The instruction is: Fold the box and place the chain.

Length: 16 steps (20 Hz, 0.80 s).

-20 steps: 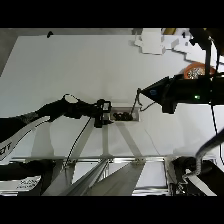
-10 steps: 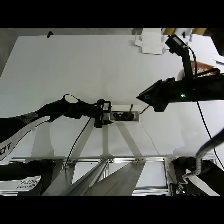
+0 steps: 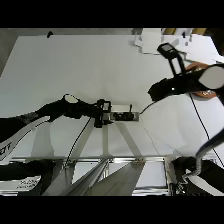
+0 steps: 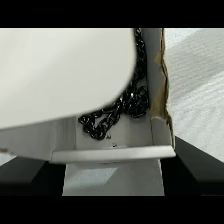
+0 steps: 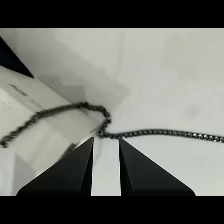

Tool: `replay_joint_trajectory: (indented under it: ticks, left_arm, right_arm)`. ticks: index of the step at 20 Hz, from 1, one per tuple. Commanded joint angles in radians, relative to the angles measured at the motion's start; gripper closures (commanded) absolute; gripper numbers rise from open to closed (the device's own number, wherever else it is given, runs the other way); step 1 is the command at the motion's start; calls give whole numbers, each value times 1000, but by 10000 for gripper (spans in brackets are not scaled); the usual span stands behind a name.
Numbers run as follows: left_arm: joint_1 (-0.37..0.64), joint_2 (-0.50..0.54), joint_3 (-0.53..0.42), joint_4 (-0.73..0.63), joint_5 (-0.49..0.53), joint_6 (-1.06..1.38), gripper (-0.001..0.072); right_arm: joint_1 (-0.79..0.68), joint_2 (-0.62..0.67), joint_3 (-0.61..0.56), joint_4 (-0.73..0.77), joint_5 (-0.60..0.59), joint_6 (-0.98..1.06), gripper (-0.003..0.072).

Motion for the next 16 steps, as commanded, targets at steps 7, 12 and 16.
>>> replay_joint_trajectory:
  ticks: [7,12,16]
  left_arm:
    - [0,0,0,0,0,0,496]
    - [0,0,0,0,0,0,496]
    - [0,0,0,0,0,0,496]
  right_arm:
    - [-5,-285,-26,-142,15,12,456]
    - [-5,-323,-38,-193,-18,120,450]
    - [-5,-323,-38,-205,-61,153,450]
